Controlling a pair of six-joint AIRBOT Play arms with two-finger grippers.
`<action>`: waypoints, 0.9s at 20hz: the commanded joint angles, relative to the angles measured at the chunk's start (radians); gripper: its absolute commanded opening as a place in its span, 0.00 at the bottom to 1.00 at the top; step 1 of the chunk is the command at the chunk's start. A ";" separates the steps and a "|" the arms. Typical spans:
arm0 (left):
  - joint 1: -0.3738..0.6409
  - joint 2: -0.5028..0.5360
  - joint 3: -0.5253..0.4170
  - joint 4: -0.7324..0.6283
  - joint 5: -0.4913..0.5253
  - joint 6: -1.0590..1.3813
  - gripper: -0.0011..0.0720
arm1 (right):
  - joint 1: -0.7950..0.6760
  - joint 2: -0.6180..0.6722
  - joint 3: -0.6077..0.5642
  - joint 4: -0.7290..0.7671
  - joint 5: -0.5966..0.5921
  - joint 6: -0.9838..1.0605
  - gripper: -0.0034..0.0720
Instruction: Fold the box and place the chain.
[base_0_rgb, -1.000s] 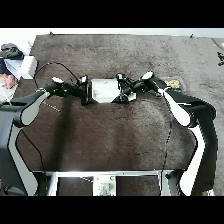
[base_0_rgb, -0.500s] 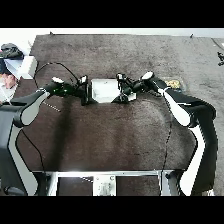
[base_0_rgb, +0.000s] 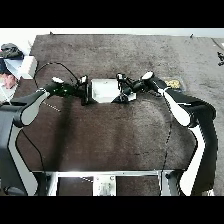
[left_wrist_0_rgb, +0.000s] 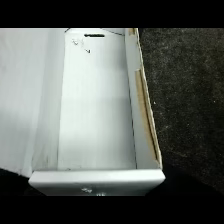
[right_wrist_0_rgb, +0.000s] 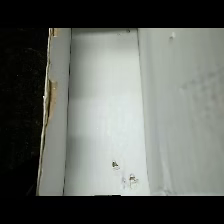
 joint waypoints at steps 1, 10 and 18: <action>0.001 0.000 0.000 0.001 0.000 0.000 0.65 | 0.001 -0.001 0.000 0.000 0.000 0.000 0.40; 0.001 0.000 0.000 0.001 0.000 0.000 0.65 | 0.001 0.002 0.000 0.003 0.000 0.000 0.53; 0.000 0.000 0.000 0.001 0.000 0.000 0.65 | -0.034 0.014 0.001 -0.008 0.093 0.008 0.84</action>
